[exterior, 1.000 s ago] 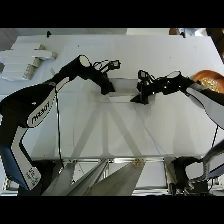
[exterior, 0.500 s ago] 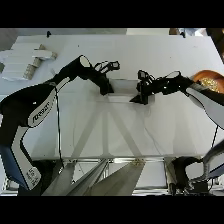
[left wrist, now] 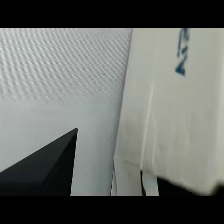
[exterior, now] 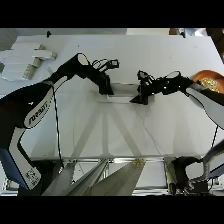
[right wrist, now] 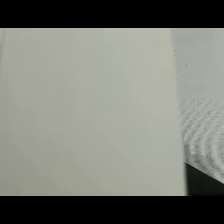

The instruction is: Fold the box and place the chain.

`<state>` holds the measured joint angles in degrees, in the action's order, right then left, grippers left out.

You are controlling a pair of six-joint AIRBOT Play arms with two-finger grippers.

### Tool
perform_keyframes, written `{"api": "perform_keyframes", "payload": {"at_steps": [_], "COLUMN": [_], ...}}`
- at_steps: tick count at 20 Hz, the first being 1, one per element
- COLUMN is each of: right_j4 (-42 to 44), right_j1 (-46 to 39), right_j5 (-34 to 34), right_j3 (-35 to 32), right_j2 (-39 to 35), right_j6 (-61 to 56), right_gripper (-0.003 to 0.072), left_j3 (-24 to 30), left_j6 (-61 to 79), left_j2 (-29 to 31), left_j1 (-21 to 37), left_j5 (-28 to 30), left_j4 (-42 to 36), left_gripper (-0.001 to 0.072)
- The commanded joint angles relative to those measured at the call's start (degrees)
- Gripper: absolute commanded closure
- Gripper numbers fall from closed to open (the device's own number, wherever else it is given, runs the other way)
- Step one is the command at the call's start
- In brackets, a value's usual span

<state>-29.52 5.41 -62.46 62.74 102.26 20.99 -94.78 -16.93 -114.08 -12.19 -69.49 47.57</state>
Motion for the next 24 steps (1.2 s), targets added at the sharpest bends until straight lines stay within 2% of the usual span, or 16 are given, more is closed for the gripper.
{"api": "perform_keyframes", "payload": {"at_steps": [1, 5, 9, 10, 11, 12, 13, 14, 15, 17, 19, 24], "right_j4": [-0.04, -0.04, -0.04, -0.04, -0.04, -0.04, -0.04, -0.04, -0.04, -0.02, -0.04, -0.02], "right_j1": [-0.02, 0.00, -0.02, 0.00, 0.00, 0.00, 0.00, 0.00, 0.00, -0.02, -0.02, 0.00], "right_j5": [0.26, 0.26, 0.26, 0.28, 0.26, 0.26, 0.28, 0.26, 0.26, 0.26, 0.26, 0.26], "right_j3": [0.00, 0.00, 0.00, -0.02, 0.00, -0.02, 0.00, 0.00, -0.02, 0.00, 0.00, 0.00], "right_j2": [-0.04, -0.04, -0.04, -0.04, -0.04, -0.04, -0.04, -0.04, -0.04, -0.04, -0.04, -0.04], "right_j6": [-0.11, -0.11, -0.11, -0.11, -0.11, -0.11, -0.11, -0.11, -0.11, -0.11, -0.11, -0.11], "right_gripper": [0.0268, 0.0268, 0.0268, 0.0268, 0.0268, 0.0268, 0.0268, 0.0268, 0.0268, 0.0268, 0.0268, 0.0268], "left_j3": [-0.07, -0.07, -0.07, -0.07, -0.07, -0.07, -0.07, -0.04, -0.02, -0.02, -0.02, -0.04], "left_j6": [-0.07, -0.15, -2.84, -2.86, -3.17, -4.26, -4.50, -4.63, -4.61, -4.44, -2.64, 2.21], "left_j2": [3.04, 6.93, 10.03, 10.80, 11.45, 12.02, 12.22, 12.20, 12.22, 12.09, 11.96, 8.22], "left_j1": [1.03, 2.71, 3.63, 3.67, 3.63, 3.52, 3.30, 3.13, 3.17, 2.40, 0.24, -4.74], "left_j5": [-1.90, -4.24, -12.00, -15.08, -18.40, -22.75, -27.74, -32.68, -34.77, -33.33, -28.74, -17.90], "left_j4": [1.20, 3.39, 3.76, 3.80, 3.78, 3.41, 2.32, -0.13, -3.78, -11.85, -16.37, -16.20], "left_gripper": [0.0187, 0.0188, 0.0200, 0.0244, 0.0363, 0.0558, 0.0704, 0.0707, 0.0707, 0.0706, 0.0703, 0.0707]}}
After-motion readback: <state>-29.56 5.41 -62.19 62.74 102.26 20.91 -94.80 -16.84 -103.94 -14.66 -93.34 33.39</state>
